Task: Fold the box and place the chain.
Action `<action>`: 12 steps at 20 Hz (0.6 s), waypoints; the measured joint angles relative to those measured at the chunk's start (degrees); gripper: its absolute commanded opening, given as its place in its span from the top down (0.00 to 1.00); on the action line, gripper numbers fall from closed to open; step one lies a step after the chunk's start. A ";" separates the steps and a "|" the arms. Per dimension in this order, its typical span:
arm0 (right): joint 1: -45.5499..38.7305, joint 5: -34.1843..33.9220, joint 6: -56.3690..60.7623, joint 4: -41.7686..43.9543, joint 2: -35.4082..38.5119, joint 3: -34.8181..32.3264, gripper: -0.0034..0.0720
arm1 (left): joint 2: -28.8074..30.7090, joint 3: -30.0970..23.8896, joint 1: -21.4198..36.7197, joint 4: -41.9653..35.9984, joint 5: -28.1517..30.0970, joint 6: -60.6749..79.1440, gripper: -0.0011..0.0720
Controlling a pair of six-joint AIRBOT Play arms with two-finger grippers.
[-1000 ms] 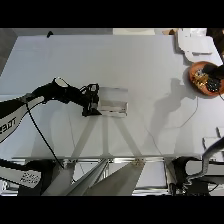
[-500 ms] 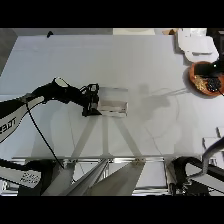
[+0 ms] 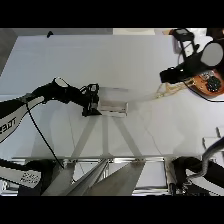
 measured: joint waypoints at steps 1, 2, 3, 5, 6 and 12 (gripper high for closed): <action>2.47 -0.44 0.35 0.13 0.00 -0.02 0.94 | 0.00 0.00 0.00 0.00 0.00 0.00 0.63; 4.57 -0.96 0.85 0.15 -0.11 0.00 0.94 | 0.00 0.00 0.00 0.00 0.00 0.00 0.63; 6.60 -1.53 1.42 0.24 -0.35 -0.02 0.94 | 0.00 0.00 0.00 0.00 0.00 0.00 0.63; 9.97 -2.51 2.58 0.31 -0.87 0.00 0.94 | 0.00 0.00 0.00 0.00 0.00 0.00 0.63; 11.37 -2.82 2.91 0.42 -1.18 -0.02 0.94 | 0.00 0.00 0.00 0.00 0.00 0.00 0.63; 19.21 -4.24 3.91 1.68 -2.69 -0.02 0.94 | 0.00 0.00 0.00 -0.02 0.00 0.00 0.63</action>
